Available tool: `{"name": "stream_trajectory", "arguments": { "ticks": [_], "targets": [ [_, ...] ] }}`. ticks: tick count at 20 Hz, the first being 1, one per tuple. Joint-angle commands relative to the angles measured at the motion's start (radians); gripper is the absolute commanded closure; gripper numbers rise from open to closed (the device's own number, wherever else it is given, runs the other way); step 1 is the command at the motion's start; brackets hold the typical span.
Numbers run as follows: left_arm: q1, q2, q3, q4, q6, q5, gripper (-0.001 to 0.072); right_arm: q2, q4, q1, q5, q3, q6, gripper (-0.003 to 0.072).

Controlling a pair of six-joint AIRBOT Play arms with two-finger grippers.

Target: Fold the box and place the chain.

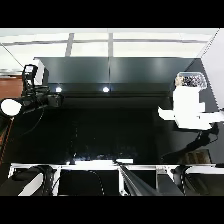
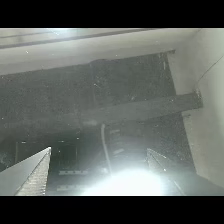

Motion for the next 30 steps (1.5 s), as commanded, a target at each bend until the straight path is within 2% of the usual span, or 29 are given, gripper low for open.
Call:
{"name": "stream_trajectory", "arguments": {
  "ticks": [1,4,6,7,8,11,13,16,19,22,24,27,30],
  "targets": [
    [0.0,-0.001,0.001,0.0,0.001,0.001,0.0002,-0.061,-0.073,0.056,0.143,0.042,-0.1,-0.002],
    [0.0,-0.001,0.001,0.0,0.001,0.004,0.0002,-0.069,-0.074,0.08,0.149,0.041,-0.099,-0.0003],
    [0.0,-0.002,0.001,0.0,0.0,0.016,0.0002,-0.069,-0.086,0.094,0.179,0.04,-0.098,0.0291],
    [0.0,-0.002,0.001,0.0,0.0,0.025,0.0002,-0.069,-0.084,0.096,0.21,0.041,-0.096,0.0601],
    [0.0,-0.002,0.001,0.0,0.0,0.031,0.0002,-0.066,-0.073,0.097,0.248,0.041,-0.095,0.0673],
    [0.0,-0.002,0.001,-0.001,0.0,0.027,0.0002,-0.002,0.012,0.119,0.274,0.013,-0.084,0.0674],
    [-0.001,-0.002,0.001,-0.008,-0.002,0.026,0.0002,0.071,0.084,0.146,0.266,-0.063,-0.094,0.0674],
    [0.0,-0.002,0.001,-0.041,-0.006,-0.007,0.0002,0.204,0.23,0.235,0.244,-0.256,-0.157,0.0674],
    [-0.002,-0.003,0.001,-0.101,-0.005,-0.071,0.0002,0.366,0.451,0.385,0.193,-0.471,-0.252,0.0673],
    [-0.006,-0.012,0.001,-0.192,-0.006,-0.123,0.0002,0.548,0.599,0.614,-0.037,-0.69,-0.287,0.0674],
    [-0.012,-0.043,0.001,-0.278,-0.011,-0.119,0.0003,0.646,0.694,0.8,-0.212,-0.801,-0.29,0.0674],
    [-0.012,-0.121,0.002,-0.476,0.093,-0.135,0.0003,0.711,0.724,1.082,-0.509,-0.866,-0.276,0.0674],
    [-0.012,-0.228,0.024,-0.69,0.291,-0.257,0.0003,0.711,0.724,1.291,-0.723,-0.867,-0.235,0.0674]
  ]
}}
